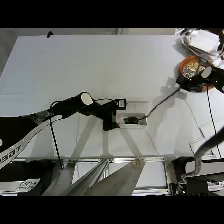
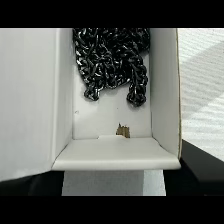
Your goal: Fold the box and place the chain.
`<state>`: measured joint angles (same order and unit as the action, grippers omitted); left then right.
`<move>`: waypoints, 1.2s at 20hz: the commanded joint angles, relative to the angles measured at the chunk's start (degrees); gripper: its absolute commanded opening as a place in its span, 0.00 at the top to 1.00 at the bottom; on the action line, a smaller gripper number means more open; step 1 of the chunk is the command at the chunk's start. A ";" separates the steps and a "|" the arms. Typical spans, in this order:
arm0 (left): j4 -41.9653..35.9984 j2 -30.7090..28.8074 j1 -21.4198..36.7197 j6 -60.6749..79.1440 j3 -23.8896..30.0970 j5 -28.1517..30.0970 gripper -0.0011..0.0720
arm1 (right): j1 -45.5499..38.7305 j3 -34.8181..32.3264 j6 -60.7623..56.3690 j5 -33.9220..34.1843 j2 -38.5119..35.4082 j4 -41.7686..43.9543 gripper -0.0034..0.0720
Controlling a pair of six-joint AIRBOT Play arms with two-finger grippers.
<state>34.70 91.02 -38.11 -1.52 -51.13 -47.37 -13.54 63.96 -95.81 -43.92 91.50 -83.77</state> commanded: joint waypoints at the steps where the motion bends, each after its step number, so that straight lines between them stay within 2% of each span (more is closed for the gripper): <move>1: 0.02 -0.02 0.04 0.02 -0.07 0.00 0.56 | 0.83 0.02 7.02 -4.79 -3.67 3.06 0.94; 6: 0.02 -0.02 0.04 0.02 -0.07 0.00 0.56 | 5.73 0.02 13.84 -16.83 -18.58 3.26 0.94; 9: 0.02 -0.02 0.04 0.02 -0.07 0.00 0.56 | 10.47 0.02 13.84 -26.14 -29.42 3.26 0.94; 12: 0.02 -0.02 0.04 0.02 -0.07 0.00 0.56 | 15.65 0.02 13.20 -31.47 -39.67 3.78 0.94; 18: 0.02 -0.02 0.04 0.02 -0.07 0.02 0.56 | 22.40 0.02 13.16 -32.92 -56.83 14.80 0.94; 21: 0.02 -0.02 0.04 0.02 -0.07 0.00 0.56 | 24.00 0.02 13.18 -32.81 -61.48 19.85 0.94; 24: 0.02 -0.02 0.04 0.02 -0.07 0.00 0.56 | 24.30 0.02 13.44 -32.02 -63.17 25.68 0.94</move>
<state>34.72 91.02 -38.11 -1.50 -51.13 -47.37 9.89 63.96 -82.63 -76.38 31.22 -64.60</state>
